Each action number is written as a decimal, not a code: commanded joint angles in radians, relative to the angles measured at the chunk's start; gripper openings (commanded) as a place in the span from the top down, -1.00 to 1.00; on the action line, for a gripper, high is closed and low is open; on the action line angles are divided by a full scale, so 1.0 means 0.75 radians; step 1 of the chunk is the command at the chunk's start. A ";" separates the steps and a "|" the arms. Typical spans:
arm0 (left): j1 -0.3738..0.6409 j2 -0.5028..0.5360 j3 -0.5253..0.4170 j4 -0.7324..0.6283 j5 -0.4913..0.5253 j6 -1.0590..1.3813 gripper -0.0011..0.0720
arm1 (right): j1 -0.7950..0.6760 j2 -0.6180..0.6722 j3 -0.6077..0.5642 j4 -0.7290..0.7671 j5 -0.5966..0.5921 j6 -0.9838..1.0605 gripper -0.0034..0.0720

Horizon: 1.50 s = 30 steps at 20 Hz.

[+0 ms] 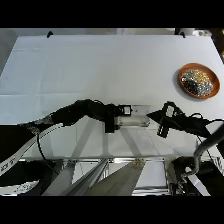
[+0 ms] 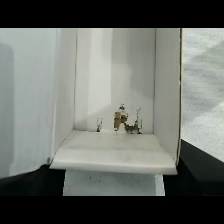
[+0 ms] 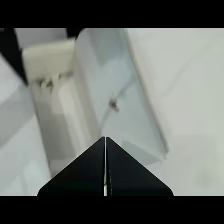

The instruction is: Fold the box and place the chain.

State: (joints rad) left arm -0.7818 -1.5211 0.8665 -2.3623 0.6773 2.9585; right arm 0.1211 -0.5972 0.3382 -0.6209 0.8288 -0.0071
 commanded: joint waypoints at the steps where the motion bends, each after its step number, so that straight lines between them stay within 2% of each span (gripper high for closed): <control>1: 0.002 0.001 0.001 0.000 -0.001 -0.001 0.77 | -0.001 -0.107 0.000 0.173 -0.166 -0.071 0.88; 5: 0.002 0.001 0.001 0.000 -0.001 -0.001 0.77 | -0.001 -0.413 0.001 0.181 -0.323 -0.002 0.88; 8: 0.002 0.001 0.001 0.000 -0.001 -0.001 0.77 | -0.001 -0.587 0.001 0.182 -0.311 0.014 0.88; 10: 0.002 0.001 0.001 0.000 -0.001 0.000 0.77 | -0.001 -0.605 0.001 0.182 -0.291 0.013 0.88; 15: 0.002 0.001 0.001 0.000 -0.001 -0.001 0.77 | -0.001 -0.498 0.001 0.232 -0.256 0.012 0.88; 18: 0.002 0.001 0.001 0.000 -0.001 -0.001 0.77 | -0.001 -0.311 0.001 0.271 -0.239 0.013 0.88; 20: 0.002 0.001 0.001 0.000 -0.001 -0.001 0.77 | -0.001 -0.178 0.001 0.217 -0.152 0.013 0.88; 22: 0.002 0.001 0.001 0.000 -0.001 -0.001 0.77 | -0.001 -0.071 0.001 0.039 -0.043 0.013 0.88; 25: 0.002 0.001 0.001 0.000 -0.001 -0.001 0.77 | -0.001 0.022 0.001 -0.360 0.097 0.068 0.88; 27: 0.002 0.001 0.001 0.000 -0.001 -0.001 0.77 | -0.001 0.021 0.000 -0.518 0.107 0.138 0.87; 28: 0.002 0.001 0.001 0.000 -0.001 -0.001 0.77 | -0.001 0.013 0.000 -0.558 0.107 0.138 0.66; 29: 0.002 0.001 0.001 0.000 -0.001 -0.001 0.77 | -0.001 -0.003 0.000 -0.579 0.107 0.136 0.24; 30: 0.002 0.001 0.001 0.000 -0.001 -0.001 0.77 | -0.001 -0.023 0.000 -0.601 0.108 0.134 0.12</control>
